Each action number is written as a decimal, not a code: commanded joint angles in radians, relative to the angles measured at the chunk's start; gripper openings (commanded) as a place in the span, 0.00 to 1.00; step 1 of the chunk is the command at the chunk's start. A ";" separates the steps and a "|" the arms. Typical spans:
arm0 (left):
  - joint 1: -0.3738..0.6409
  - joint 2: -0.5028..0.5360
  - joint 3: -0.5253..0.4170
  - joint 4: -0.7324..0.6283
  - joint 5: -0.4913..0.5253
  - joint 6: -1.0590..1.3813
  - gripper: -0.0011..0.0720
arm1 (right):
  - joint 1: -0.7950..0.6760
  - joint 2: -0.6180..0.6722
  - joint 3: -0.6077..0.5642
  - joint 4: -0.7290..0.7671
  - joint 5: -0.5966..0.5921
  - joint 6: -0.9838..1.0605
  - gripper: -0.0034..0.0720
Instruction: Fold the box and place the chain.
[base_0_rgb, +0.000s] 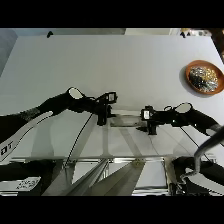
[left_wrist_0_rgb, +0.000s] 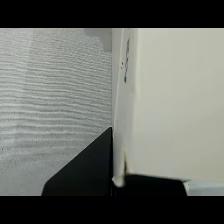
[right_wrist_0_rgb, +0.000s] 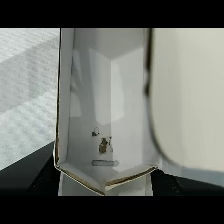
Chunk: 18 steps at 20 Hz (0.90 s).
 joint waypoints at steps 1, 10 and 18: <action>0.001 0.000 0.001 0.000 0.000 0.000 0.03 | 0.001 -0.001 0.000 -0.008 -0.002 0.000 0.57; 0.001 0.000 0.001 0.000 0.000 0.000 0.03 | 0.001 -0.001 0.000 -0.010 0.005 0.005 0.57; 0.001 0.000 0.001 0.000 0.000 0.000 0.03 | 0.001 -0.001 0.000 -0.010 0.005 0.005 0.57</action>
